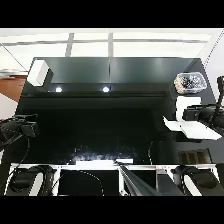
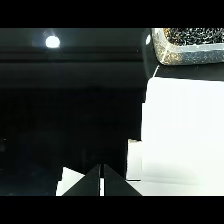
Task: Fold the box and place the chain.
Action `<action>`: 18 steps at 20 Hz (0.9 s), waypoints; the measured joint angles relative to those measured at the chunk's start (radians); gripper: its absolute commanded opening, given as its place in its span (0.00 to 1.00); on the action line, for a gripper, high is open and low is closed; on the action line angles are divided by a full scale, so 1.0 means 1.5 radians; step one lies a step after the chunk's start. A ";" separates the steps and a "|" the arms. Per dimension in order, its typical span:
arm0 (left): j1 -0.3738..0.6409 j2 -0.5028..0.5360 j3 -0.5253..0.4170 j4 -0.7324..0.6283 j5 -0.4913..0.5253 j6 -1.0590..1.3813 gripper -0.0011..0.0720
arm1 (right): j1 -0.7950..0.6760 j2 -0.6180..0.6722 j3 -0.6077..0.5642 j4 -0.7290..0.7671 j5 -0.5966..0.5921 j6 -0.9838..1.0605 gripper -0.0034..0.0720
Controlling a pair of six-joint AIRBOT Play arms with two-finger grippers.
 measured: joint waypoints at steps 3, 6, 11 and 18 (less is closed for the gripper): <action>0.000 0.000 0.000 0.000 0.000 0.000 0.06 | 0.000 0.000 0.000 0.000 0.000 0.000 0.11; 0.000 0.000 0.000 0.000 0.010 0.000 0.06 | 0.000 0.000 0.000 0.000 -0.002 0.000 0.11; 0.000 -0.001 -0.002 -0.022 0.085 0.000 0.08 | 0.000 0.000 0.000 0.003 -0.075 -0.007 0.18; -0.007 -0.065 -0.008 -0.093 0.162 0.000 0.98 | -0.056 -0.054 0.005 -0.055 -0.175 0.034 0.98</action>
